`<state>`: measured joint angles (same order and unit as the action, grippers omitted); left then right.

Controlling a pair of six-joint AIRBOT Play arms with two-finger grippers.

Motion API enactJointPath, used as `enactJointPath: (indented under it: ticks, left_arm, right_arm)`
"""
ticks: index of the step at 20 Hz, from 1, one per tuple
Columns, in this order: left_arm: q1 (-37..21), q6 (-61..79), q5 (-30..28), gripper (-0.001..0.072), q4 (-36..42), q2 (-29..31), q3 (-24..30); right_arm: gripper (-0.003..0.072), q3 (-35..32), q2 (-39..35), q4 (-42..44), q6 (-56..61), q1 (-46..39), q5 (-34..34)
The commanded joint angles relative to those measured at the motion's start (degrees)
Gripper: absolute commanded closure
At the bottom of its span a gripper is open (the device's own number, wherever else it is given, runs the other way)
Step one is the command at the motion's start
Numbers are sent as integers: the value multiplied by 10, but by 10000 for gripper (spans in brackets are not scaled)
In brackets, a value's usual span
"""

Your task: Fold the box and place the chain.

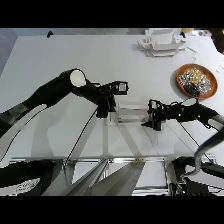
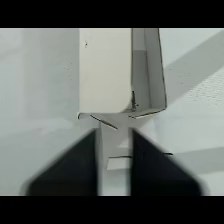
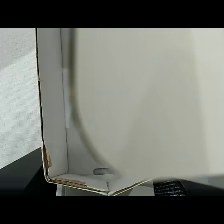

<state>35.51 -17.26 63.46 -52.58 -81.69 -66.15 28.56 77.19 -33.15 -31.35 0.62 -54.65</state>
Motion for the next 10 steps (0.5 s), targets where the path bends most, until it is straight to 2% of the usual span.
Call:
enactJointPath:
  ticks: [1,6,8,10]
  left_arm:
    - [10,-44,25,704,2,53,-1]
    - [68,-44,8,703,5,30,0]
    - [86,-49,-54,704,5,9,0]
    - [90,-82,-159,704,5,-11,0]
  right_arm:
    - [290,0,0,0,0,0,0]
    - [290,0,0,0,0,0,0]
    - [290,0,0,0,0,0,0]
    - [290,0,0,0,0,0,0]
